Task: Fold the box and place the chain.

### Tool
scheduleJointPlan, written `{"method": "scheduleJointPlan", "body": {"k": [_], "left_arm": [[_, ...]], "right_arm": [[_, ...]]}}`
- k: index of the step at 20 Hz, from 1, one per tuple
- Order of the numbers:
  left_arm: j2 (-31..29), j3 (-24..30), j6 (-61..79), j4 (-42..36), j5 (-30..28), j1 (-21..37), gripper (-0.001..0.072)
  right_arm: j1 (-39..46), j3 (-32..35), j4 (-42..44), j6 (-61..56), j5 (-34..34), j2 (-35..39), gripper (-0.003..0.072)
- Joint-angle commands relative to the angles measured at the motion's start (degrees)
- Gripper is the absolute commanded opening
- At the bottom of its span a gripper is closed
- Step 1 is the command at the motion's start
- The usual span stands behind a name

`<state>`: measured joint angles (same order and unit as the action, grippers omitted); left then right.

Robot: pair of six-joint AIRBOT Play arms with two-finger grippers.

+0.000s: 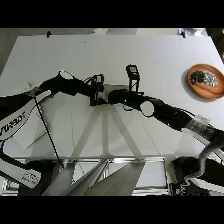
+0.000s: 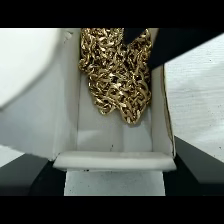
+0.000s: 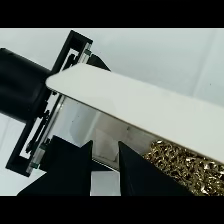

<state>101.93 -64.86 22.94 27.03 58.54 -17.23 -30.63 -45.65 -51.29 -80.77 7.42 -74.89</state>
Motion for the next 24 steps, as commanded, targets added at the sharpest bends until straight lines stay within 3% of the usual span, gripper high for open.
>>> {"method": "scheduleJointPlan", "body": {"k": [1, 4, 7, 10, 14, 17, 20, 24], "left_arm": [[0.0, 0.0, 0.0, 0.0, 0.0, 0.0, 0.0326], [0.0, 0.0, 0.0, 0.0, 0.0, 0.0, 0.0326], [0.0, 0.0, 0.0, 0.0, 0.0, 0.0, 0.0326], [0.0, 0.0, 0.0, 0.0, 0.0, 0.0, 0.0326], [0.0, 0.0, 0.0, 0.0, 0.0, 0.0, 0.0326], [0.0, 0.0, 0.0, 0.0, 0.0, 0.0, 0.0326], [0.0, 0.0, 0.0, 0.0, 0.0, 0.0, 0.0326], [0.0, 0.0, 0.0, 0.0, 0.0, 0.0, 0.0326]], "right_arm": [[0.0, -0.2, -0.9, 6.5, 3.2, 4.6, 0.0158], [1.8, -0.7, -4.2, 7.7, 5.5, 10.9, 0.0158], [10.0, -4.4, -4.5, 8.0, 14.8, 10.7, 0.0161], [17.7, -9.2, -4.4, 10.9, 20.9, 6.8, 0.0172], [23.1, -17.2, -3.9, 11.5, 27.6, -4.5, 0.0176], [22.8, -22.2, 3.1, 20.3, 38.4, -12.1, 0.0176], [22.3, -22.9, 17.4, 34.0, 45.3, -13.2, 0.0176], [22.1, -22.9, 16.1, 41.9, 51.3, -13.0, 0.0179]]}}
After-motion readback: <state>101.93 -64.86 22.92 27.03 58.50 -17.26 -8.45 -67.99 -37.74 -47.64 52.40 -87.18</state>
